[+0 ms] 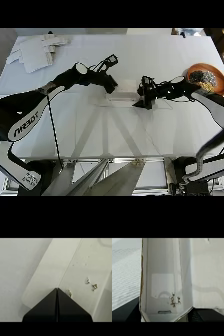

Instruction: Fold the box and place the chain.

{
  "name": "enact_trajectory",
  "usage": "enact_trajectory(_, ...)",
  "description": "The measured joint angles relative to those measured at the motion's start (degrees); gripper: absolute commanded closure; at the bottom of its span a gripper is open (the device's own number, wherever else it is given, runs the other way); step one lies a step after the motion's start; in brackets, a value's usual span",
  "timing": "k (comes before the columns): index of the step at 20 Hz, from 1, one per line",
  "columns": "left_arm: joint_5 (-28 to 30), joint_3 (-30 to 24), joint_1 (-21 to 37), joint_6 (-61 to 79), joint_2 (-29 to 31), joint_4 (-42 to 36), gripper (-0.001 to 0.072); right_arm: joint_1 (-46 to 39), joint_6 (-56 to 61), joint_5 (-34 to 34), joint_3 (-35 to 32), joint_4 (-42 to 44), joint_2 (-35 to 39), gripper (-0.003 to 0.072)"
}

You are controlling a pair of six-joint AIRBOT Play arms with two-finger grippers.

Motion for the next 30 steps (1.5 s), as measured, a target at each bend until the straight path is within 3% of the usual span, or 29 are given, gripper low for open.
enact_trajectory(4, -2.1, 0.0, 0.2, -0.2, 1.6, 0.0, 0.0695, 0.0, -0.1, 0.0, 0.0, -0.2, 0.0, 0.0179)
enact_trajectory(7, -7.4, 0.0, 1.6, -0.4, 5.1, 0.1, 0.0695, 0.0, -0.1, -0.1, 0.0, -0.1, 0.0, 0.0179)
enact_trajectory(12, -24.5, 0.0, 6.7, -0.4, 11.5, 3.3, 0.0699, 0.0, -0.1, -0.1, 0.0, -0.1, 0.0, 0.0179)
enact_trajectory(15, -32.0, -0.1, 9.7, -0.3, 13.4, 10.0, 0.0674, 0.0, -0.1, -0.1, 0.0, -0.1, 0.0, 0.0179)
enact_trajectory(19, -33.1, -0.9, 11.3, 1.6, 13.4, 17.2, 0.0414, 0.0, -0.1, -0.1, 0.0, -0.1, 0.0, 0.0179)
enact_trajectory(26, -29.1, -1.5, 8.9, 13.9, 9.3, 19.9, 0.0411, 0.0, -0.1, -0.1, 0.0, -0.1, 0.0, 0.0179)
enact_trajectory(27, -28.9, -1.5, 8.2, 16.4, 8.7, 19.9, 0.0387, 0.0, -0.1, -0.1, 0.0, 0.0, 0.0, 0.0179)
enact_trajectory(28, -28.4, -1.5, 7.6, 18.4, 8.2, 19.7, 0.0313, 0.0, -0.1, -0.1, 0.0, -0.1, 0.0, 0.0179)
enact_trajectory(30, -27.5, -1.5, 6.7, 20.8, 7.1, 18.7, 0.0312, 0.0, -0.1, -0.1, 0.0, 0.0, 0.0, 0.0179)
